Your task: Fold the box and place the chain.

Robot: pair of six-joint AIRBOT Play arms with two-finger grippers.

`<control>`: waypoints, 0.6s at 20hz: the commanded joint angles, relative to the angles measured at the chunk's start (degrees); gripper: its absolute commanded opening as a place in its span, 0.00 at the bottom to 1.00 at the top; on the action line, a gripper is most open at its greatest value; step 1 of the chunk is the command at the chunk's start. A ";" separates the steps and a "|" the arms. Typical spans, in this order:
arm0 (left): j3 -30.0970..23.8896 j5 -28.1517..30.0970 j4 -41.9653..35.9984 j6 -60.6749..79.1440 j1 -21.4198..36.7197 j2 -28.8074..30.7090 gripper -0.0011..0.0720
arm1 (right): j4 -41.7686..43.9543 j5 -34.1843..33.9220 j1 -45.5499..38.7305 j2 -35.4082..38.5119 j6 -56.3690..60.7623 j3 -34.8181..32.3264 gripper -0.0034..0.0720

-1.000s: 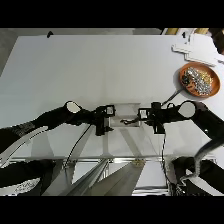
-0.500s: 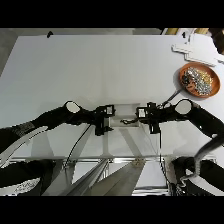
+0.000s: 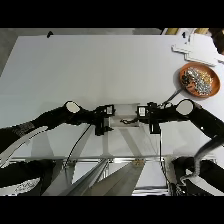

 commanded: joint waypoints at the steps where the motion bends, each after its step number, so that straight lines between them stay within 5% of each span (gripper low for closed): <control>1: 0.02 0.02 0.00 0.09 -0.04 -0.02 0.36 | -2.84 0.11 0.02 2.62 2.80 -0.04 0.07; 12: 0.02 0.02 0.00 0.09 -0.04 -0.02 0.36 | 1.90 7.39 2.45 16.87 10.16 -0.04 0.07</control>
